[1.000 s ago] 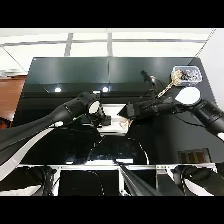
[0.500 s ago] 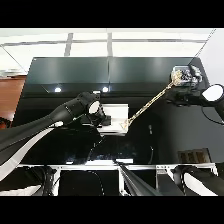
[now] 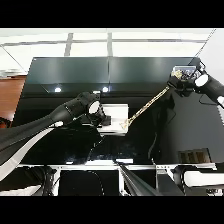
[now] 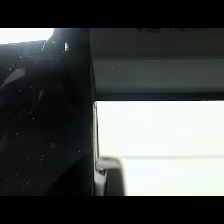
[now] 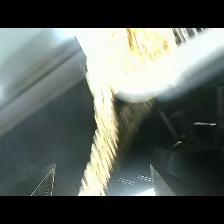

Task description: Fold the box and place the chain.

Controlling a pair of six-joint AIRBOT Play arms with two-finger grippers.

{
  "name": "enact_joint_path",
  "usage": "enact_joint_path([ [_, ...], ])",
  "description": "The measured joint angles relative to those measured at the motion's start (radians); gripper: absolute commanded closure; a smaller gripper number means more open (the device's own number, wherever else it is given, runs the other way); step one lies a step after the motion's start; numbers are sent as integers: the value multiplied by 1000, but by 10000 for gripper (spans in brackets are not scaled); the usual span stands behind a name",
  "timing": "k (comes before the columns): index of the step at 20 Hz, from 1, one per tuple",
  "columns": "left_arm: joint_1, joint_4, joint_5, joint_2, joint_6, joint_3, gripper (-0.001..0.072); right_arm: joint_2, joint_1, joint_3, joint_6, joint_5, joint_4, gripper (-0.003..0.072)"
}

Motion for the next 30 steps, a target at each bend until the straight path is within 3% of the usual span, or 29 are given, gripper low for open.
enact_joint_path([
  [2,0,0,0,0,0,0,679,-70,-2,75,4,21,25,-34],
  [3,0,0,0,0,0,0,679,-92,-3,101,5,22,32,25],
  [4,0,0,-1,0,0,0,679,-109,-3,120,6,27,35,274],
  [6,0,0,-1,0,0,0,679,-130,-3,143,7,31,38,674],
  [11,0,0,-1,0,0,0,679,-137,-1,164,-27,110,30,663],
  [15,0,0,-1,0,0,0,679,-46,19,150,-268,294,26,664],
  [18,0,0,-1,0,0,0,679,117,36,62,-410,410,41,663],
  [25,0,0,-1,0,0,0,679,587,103,-221,-524,532,243,663],
  [30,0,0,-1,0,0,0,679,705,230,-275,-539,563,399,663],
])
